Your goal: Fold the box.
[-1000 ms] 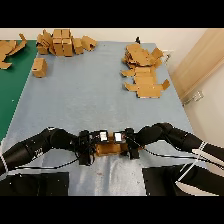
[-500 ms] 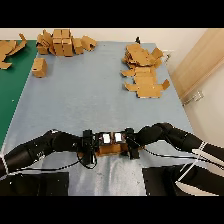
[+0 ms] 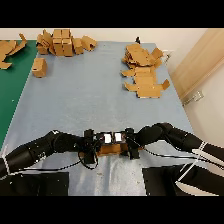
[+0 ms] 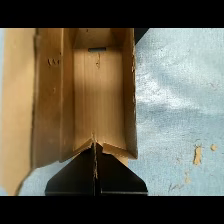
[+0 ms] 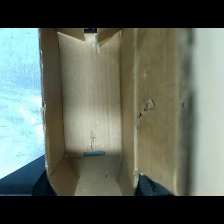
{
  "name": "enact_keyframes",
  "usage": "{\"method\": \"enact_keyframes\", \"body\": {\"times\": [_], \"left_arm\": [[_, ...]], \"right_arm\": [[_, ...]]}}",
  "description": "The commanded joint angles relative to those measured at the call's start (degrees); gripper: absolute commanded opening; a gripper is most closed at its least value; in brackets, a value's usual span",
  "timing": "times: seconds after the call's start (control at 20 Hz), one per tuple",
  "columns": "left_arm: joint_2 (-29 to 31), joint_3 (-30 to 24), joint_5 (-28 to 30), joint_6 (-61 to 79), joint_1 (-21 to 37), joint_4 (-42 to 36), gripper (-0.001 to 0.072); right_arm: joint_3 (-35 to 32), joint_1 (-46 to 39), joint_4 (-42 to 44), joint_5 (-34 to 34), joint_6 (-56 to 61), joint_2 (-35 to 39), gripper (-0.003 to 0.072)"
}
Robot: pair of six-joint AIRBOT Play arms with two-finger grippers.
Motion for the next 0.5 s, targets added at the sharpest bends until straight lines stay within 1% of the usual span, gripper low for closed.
{"method": "enact_keyframes", "body": {"times": [0.0,0.1,0.15,0.2,0.25,0.3,0.45], "left_arm": [[-0.48,-0.02,0.09,0.02,-0.04,0.0,0.0011],[-0.48,-0.02,0.09,0.04,-0.02,0.0,0.0013],[-0.48,-0.02,0.11,0.04,-0.04,0.0,0.0059],[-0.48,-0.02,0.24,0.02,-0.02,-0.04,0.0315],[-0.48,-0.02,0.26,0.02,-0.02,-0.48,0.0409],[-0.48,-0.02,0.24,0.02,-0.02,-0.48,0.0398],[-0.48,-0.02,0.24,0.02,-0.02,-0.57,0.0398]], "right_arm": [[0.02,-0.02,0.0,0.0,0.02,-0.02,0.0581],[0.02,-0.02,-0.02,0.0,0.02,-0.02,0.0582],[0.02,-0.02,-0.02,0.02,0.02,-0.02,0.0582],[0.02,-0.02,-0.02,0.0,0.02,-0.02,0.0582],[0.02,-0.02,-0.02,0.02,0.02,-0.02,0.0581],[0.02,-0.02,-0.02,0.02,0.0,-0.02,0.0582],[0.02,-0.02,-0.04,0.02,0.02,-0.02,0.0581]]}}
